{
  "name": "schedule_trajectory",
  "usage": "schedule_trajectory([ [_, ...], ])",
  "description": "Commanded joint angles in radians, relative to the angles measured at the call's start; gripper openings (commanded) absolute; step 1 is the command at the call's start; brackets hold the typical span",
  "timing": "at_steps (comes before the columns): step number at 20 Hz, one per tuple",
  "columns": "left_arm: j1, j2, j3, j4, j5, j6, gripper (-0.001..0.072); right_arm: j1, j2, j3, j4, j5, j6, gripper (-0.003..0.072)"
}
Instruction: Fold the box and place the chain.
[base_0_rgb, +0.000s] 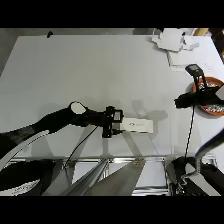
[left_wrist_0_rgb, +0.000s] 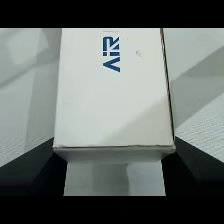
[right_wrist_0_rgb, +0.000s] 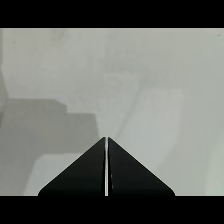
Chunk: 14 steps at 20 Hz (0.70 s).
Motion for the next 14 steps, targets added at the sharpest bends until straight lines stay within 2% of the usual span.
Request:
schedule_trajectory([
  [1,0.026,0.138,0.001,0.153,-0.001,-0.152,0.0219,-0.005,-0.002,0.0,0.01,0.018,0.002,0.0022],
  [4,0.074,0.254,0.001,0.409,0.005,-0.336,0.0205,-0.005,-0.002,0.0,0.01,0.029,0.002,0.0022],
  [7,0.181,0.331,0.001,0.627,0.006,-0.706,0.0209,-0.005,-0.002,0.0,0.011,0.053,0.002,0.0022],
  [11,0.423,0.358,0.001,0.899,-0.041,-1.126,0.0209,-0.005,-0.002,0.0,0.014,0.055,0.002,0.0022],
  [14,0.623,0.358,0.001,0.945,-0.066,-1.256,0.0209,-0.005,-0.002,0.0,0.014,0.056,0.002,0.0022],
])
